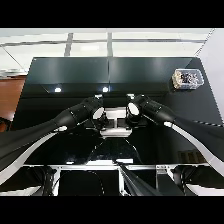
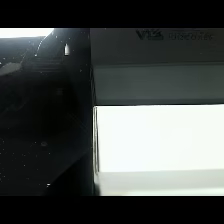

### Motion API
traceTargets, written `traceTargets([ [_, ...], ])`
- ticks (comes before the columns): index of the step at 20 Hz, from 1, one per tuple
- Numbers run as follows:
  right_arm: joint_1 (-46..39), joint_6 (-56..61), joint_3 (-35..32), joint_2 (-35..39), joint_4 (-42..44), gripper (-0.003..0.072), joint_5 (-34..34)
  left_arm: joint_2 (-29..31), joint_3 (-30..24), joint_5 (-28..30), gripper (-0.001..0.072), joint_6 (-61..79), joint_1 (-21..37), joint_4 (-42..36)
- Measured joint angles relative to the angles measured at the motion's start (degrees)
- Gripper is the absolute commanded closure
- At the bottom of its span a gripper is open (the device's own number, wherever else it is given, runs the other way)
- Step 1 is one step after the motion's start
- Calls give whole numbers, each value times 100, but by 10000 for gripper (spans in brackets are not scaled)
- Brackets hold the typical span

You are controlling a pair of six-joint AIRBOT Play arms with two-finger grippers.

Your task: Fold the box and place the chain.

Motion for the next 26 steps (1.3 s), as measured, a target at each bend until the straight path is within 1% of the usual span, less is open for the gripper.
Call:
traceTargets([
  [1,0,-4,17,-2,-9,432,2,-2,0,-2,680,0,0,0],
  [2,0,-15,37,-2,-24,402,-4,-2,0,-2,680,2,0,0],
  [3,-2,-22,57,0,-26,411,9,0,0,-2,680,4,0,2],
  [4,-7,-22,68,0,-26,640,42,-2,0,-2,680,11,0,0],
  [5,-7,-22,79,0,-50,670,66,0,0,0,680,9,0,0],
  [7,-13,-37,90,2,-85,669,85,-2,0,2,681,-4,0,-2],
  [8,-17,-52,90,2,-85,649,103,-2,0,2,680,-4,0,-2],
  [9,-17,-74,94,2,-85,409,116,-2,0,2,681,0,0,-2],
  [10,-17,-107,96,4,-85,362,138,0,0,2,680,13,0,-2],
  [14,-44,-407,103,63,-90,362,181,-2,0,4,680,13,0,0],
  [17,-109,-828,140,345,-94,362,219,-2,0,4,680,11,0,0],
  [19,-190,-1119,168,678,-98,360,319,-2,0,4,681,11,0,2],
  [23,-518,-1768,190,1692,-107,361,592,-2,0,9,680,11,0,4],
  [24,-673,-1919,197,1980,-188,362,627,-2,0,9,680,11,0,4],
  [26,-1043,-2118,197,2433,-616,364,640,-2,0,9,680,9,0,9],
])
